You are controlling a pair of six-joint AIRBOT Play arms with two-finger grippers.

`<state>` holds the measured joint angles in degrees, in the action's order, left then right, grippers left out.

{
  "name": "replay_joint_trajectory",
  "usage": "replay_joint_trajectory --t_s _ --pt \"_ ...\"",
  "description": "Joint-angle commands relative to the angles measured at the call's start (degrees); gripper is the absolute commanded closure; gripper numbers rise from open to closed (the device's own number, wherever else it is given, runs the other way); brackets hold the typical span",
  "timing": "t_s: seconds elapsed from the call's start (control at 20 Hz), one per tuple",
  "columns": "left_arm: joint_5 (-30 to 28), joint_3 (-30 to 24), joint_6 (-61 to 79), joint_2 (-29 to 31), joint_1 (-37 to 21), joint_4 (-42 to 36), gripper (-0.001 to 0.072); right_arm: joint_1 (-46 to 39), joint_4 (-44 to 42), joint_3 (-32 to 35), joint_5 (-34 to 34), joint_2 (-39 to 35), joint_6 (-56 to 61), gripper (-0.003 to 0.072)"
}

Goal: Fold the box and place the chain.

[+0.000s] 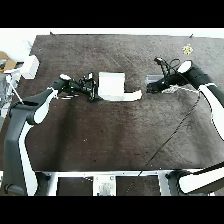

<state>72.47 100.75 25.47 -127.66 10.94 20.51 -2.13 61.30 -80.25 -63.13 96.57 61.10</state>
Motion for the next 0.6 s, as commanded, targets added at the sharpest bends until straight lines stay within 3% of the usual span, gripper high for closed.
replay_joint_trajectory --t_s 0.0,0.55 --pt "0.0 0.0 0.0 0.0 0.0 0.0 0.0547 -1.1 -2.1 3.6 3.4 0.4 3.2 0.0680" --pt "0.0 0.0 0.0 0.0 0.0 0.0 0.0547 -1.0 -31.6 3.7 2.9 9.3 -11.3 0.0679"
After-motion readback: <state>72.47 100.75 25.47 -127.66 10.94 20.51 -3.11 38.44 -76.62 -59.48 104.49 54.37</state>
